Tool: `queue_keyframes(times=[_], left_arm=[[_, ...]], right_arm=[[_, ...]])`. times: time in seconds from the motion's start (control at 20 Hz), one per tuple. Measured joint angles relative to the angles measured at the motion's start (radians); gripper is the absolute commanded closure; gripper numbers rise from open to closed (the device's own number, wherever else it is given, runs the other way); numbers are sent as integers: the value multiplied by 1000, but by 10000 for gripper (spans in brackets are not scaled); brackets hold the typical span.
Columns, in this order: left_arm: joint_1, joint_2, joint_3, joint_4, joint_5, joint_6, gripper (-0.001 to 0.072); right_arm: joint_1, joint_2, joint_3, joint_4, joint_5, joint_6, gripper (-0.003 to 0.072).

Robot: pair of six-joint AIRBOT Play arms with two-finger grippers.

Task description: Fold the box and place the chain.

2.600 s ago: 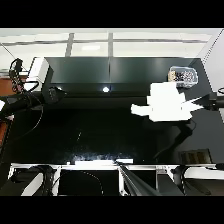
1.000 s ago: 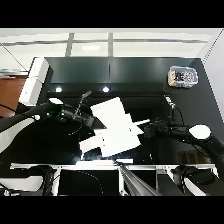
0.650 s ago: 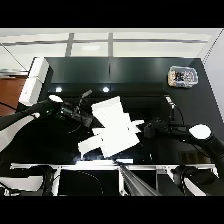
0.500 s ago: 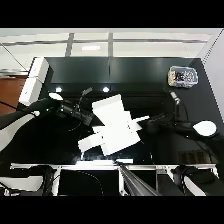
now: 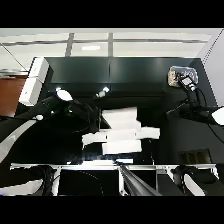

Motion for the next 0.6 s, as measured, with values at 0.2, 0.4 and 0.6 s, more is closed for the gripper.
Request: queue_keyframes(times=[0.2,0.4,0.6], left_arm=[[-73,13,-2,72,156,76,686],[-84,13,-12,96,268,106,686],[-76,12,-49,90,295,114,684]], right_arm=[[27,0,-26,88,65,-190,-22],[89,0,-93,197,97,-378,-23],[175,-1,-166,238,103,-477,-21]])
